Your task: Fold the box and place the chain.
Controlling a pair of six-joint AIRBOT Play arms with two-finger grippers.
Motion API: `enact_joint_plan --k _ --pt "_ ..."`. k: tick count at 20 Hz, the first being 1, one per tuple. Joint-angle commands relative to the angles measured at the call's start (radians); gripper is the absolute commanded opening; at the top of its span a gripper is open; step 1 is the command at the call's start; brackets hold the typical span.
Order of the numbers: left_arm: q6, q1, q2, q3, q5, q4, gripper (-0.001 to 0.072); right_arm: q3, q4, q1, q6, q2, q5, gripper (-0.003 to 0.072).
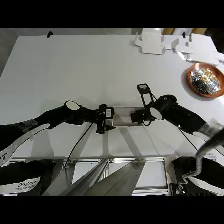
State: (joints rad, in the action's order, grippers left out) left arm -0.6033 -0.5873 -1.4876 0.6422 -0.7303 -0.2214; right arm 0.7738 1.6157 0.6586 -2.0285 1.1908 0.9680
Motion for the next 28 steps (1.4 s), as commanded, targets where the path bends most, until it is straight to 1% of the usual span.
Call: enact_joint_plan --k 1,2,3,5,6,8,9,12,14,17,18,20,22,24,28 --pt "0.001 0.0 0.001 0.0 -0.003 0.001 0.0133 0.081 0.029 0.0 0.123 -0.079 0.127 0.0296" --pt "0.001 0.0 0.001 0.0 -0.003 0.001 0.0133 0.138 0.032 0.0 0.175 -0.097 0.168 0.03" --pt "0.001 0.0 0.001 0.0 -0.003 0.001 0.0133 0.193 0.043 -0.008 0.224 -0.111 0.186 0.0327" --pt "0.001 0.0 0.001 0.0 -0.003 0.001 0.0133 0.306 0.061 -0.067 0.301 -0.121 0.203 0.0329" --pt "0.001 0.0 0.001 0.0 -0.003 0.001 0.0133 0.35 0.065 -0.122 0.339 -0.119 0.192 0.0327" --pt "0.001 0.0 0.001 0.0 -0.003 0.001 0.0133 0.393 0.063 -0.258 0.404 -0.118 0.155 0.0321" --pt "0.001 0.0 0.001 0.0 -0.003 0.001 0.0133 0.396 0.063 -0.338 0.437 -0.116 0.132 0.0311" --pt "0.001 0.0 0.001 0.0 -0.003 0.001 0.0133 0.396 0.063 -0.569 0.495 -0.078 0.081 0.0311" --pt "0.001 0.0 0.001 0.0 -0.003 0.001 0.0133 0.396 0.062 -0.708 0.496 -0.043 0.013 0.0311" --pt "0.001 0.0 0.001 0.0 -0.003 0.001 0.0133 0.396 0.062 -0.872 0.496 0.023 -0.079 0.0311" --pt "0.001 0.0 0.001 0.0 -0.003 0.001 0.0133 0.396 0.062 -0.912 0.497 0.048 -0.088 0.031" --pt "0.001 0.0 0.001 0.0 -0.003 0.001 0.0133 0.396 0.061 -0.983 0.533 0.113 -0.09 0.0254" --pt "0.001 0.0 0.001 0.0 -0.003 0.001 0.0133 0.396 0.059 -1.041 0.548 0.185 -0.1 0.0248" --pt "0.001 0.0 0.001 0.0 -0.003 0.001 0.0133 0.396 0.035 -1.085 0.546 0.249 -0.14 0.0246" --pt "0.001 0.0 0.001 0.0 -0.003 0.001 0.0133 0.396 0.022 -1.115 0.546 0.336 -0.191 0.0232"
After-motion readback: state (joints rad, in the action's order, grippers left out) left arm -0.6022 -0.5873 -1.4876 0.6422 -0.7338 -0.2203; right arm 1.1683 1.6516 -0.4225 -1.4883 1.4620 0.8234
